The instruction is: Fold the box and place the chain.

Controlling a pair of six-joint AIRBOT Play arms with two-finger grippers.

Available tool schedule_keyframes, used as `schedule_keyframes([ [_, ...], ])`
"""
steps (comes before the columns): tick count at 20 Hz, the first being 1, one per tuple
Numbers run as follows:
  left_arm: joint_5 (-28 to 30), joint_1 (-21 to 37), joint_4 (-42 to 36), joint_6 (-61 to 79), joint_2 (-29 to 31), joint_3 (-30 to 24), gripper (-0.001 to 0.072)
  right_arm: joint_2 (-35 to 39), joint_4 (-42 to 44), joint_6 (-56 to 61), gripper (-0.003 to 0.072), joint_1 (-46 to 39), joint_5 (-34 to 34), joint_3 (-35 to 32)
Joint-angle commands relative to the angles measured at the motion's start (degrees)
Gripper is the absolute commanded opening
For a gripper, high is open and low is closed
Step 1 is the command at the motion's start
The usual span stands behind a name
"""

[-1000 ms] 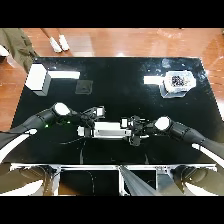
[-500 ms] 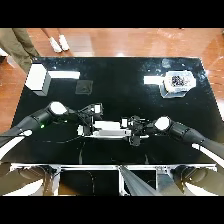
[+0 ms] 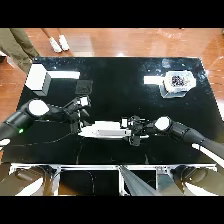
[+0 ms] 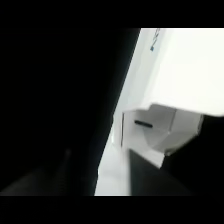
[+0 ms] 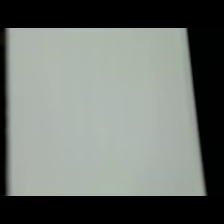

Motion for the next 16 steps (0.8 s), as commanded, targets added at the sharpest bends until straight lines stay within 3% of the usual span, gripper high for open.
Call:
schedule_keyframes([
  [1,-7.0,0.8,7.9,-12.3,6.6,0.0,0.0018,0.0,0.0,0.0,0.0333,0.0,0.0,0.0],
  [4,-13.4,0.4,6.8,-23.6,10.0,-0.6,0.0015,0.0,0.0,0.0,0.0332,0.0,0.0,0.0],
  [7,-9.9,-4.0,-1.2,-31.6,12.2,-4.7,0.0015,0.0,0.0,0.0,0.0333,0.0,0.0,0.0],
  [10,5.6,-11.5,-9.7,-30.0,11.9,-7.9,0.0016,0.0,0.0,0.0,0.0332,0.0,0.0,0.0],
  [14,28.5,-17.3,-9.7,-30.0,8.4,-8.1,0.0017,0.0,0.0,0.0,0.0332,0.0,0.0,0.0],
  [16,37.1,-18.9,-9.7,-30.0,4.3,-8.0,0.0017,0.0,0.0,0.0,0.0333,0.0,0.0,0.0],
])
